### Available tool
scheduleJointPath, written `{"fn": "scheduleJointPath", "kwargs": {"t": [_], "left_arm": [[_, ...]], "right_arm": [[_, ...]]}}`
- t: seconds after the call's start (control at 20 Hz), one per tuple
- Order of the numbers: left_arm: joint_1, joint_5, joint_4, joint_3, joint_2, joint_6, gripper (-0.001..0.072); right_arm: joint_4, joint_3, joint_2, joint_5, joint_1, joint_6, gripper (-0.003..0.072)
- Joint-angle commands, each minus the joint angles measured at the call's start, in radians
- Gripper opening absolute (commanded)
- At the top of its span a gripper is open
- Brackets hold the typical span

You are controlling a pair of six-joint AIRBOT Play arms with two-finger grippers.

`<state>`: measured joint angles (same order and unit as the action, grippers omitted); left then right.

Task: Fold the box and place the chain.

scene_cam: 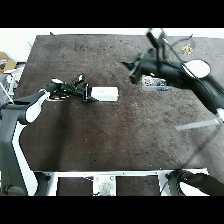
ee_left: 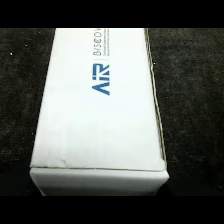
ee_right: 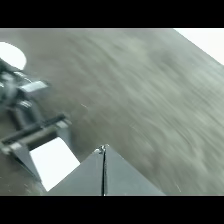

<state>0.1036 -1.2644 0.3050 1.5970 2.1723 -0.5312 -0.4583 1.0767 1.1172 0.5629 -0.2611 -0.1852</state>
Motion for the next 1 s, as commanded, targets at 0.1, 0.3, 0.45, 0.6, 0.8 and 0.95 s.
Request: {"fn": "scheduleJointPath", "kwargs": {"t": [0.1, 0.3, 0.45, 0.6, 0.8, 0.95], "left_arm": [[-0.001, 0.0, -0.004, 0.0, 0.0, 0.0, 0.0282], [-0.001, 0.0, -0.007, 0.0, 0.0, 0.0, 0.0281], [-0.001, 0.0, -0.007, 0.0, 0.0, 0.0, 0.0281], [-0.001, -0.011, -0.007, 0.0, 0.0, 0.007, 0.028], [-0.031, -0.011, -0.162, 0.001, -0.05, 0.029, 0.0013], [-0.108, 0.009, -0.346, 0.001, -0.175, 0.03, 0.0013]], "right_arm": [[-0.049, -0.528, -0.474, -0.343, 0.093, -0.161, 0.0001], [-0.028, -0.874, -0.756, -0.473, 0.111, -0.161, 0.0001], [-0.028, -1.026, -0.88, -0.539, 0.111, -0.161, 0.0001], [-0.028, -1.06, -0.911, -0.552, 0.111, -0.16, 0.0001], [-0.028, -1.06, -0.911, -0.553, 0.111, -0.16, 0.0001], [-0.028, -1.06, -0.911, -0.552, 0.111, -0.16, 0.0002]]}}
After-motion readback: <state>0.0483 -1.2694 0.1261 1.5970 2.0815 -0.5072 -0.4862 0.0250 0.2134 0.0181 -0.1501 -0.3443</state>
